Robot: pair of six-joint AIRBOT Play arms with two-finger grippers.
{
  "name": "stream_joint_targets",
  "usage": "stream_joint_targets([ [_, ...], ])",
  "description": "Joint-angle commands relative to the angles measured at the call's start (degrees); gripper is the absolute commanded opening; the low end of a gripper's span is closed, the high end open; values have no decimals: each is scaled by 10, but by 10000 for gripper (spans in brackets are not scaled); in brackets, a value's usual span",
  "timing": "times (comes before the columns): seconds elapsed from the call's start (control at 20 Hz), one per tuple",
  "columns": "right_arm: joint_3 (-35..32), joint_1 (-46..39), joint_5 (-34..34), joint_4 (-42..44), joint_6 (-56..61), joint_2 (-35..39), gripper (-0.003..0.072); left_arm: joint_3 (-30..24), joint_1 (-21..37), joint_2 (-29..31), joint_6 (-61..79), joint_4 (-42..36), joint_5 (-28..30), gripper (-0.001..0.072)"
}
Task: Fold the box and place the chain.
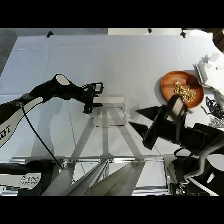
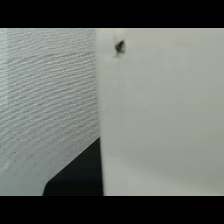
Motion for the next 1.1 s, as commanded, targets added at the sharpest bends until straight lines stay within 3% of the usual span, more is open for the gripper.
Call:
stream_joint_targets([
  [0.0,2,28,54,-108,-53,-22,500,0,0,0,0,0,0,10],
  [0.05,2,28,68,-134,-75,-41,566,0,0,0,0,0,0,10],
  [0.25,2,28,56,-149,-184,-144,581,0,0,0,0,0,0,10],
  [0.45,2,28,-22,-149,-212,-232,581,0,0,0,0,0,0,10],
  [0.6,2,17,-55,-149,-229,-243,581,0,0,0,0,0,0,10],
  [0.75,2,-27,-39,-144,-256,-243,581,0,0,0,0,0,0,10],
  [0.9,3,-104,-29,-65,-290,-243,577,0,0,0,0,0,0,10],
  [1.05,26,-168,40,74,-475,-259,576,0,0,0,0,0,0,10],
])
